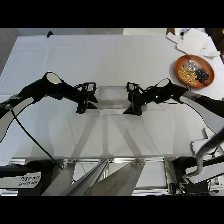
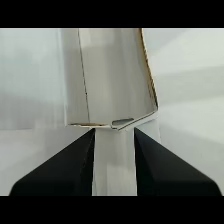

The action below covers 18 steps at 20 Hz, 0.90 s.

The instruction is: Fold the box and place the chain.

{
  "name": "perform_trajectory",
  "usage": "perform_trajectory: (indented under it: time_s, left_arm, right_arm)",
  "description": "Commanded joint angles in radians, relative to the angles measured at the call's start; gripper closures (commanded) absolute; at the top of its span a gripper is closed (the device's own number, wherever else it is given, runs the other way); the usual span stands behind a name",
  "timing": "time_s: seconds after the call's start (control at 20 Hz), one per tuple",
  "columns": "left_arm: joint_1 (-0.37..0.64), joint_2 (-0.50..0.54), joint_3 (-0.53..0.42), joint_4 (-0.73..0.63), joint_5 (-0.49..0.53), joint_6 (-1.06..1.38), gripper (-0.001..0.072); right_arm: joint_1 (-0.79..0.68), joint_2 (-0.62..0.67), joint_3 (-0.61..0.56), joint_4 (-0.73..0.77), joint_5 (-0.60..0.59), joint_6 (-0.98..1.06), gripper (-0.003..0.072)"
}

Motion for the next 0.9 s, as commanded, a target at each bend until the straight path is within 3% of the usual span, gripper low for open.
perform_trajectory:
  time_s: [0.0,0.15,0.3,0.4,0.65,0.75,0.85]
  left_arm:
    - [-0.014,-0.007,0.0,-0.024,0.002,0.044,0.046]
    - [-0.037,-0.033,0.0,-0.023,0.025,0.071,0.052]
    - [-0.046,-0.044,0.0,-0.007,0.067,0.071,0.0522]
    - [-0.046,-0.042,0.0,-0.014,0.078,0.071,0.0575]
    - [-0.046,-0.042,0.0,-0.044,0.051,0.071,0.0575]
    - [-0.046,-0.044,0.0,-0.045,0.042,0.068,0.0535]
    - [-0.046,-0.044,0.0,-0.047,0.043,0.066,0.0425]
  right_arm:
    - [0.001,0.0,0.0,0.0,0.0,0.001,0.023]
    - [0.001,0.0,0.0,0.001,0.0,0.001,0.023]
    - [0.001,0.0,0.0,0.001,0.0,0.001,0.023]
    - [0.001,0.0,0.0,0.0,0.0,0.001,0.023]
    - [0.001,0.0,0.0,0.0,0.0,0.001,0.023]
    - [0.001,0.0,0.0,0.0,0.0,0.001,0.023]
    - [0.001,0.0,0.0,0.0,0.0,0.001,0.023]
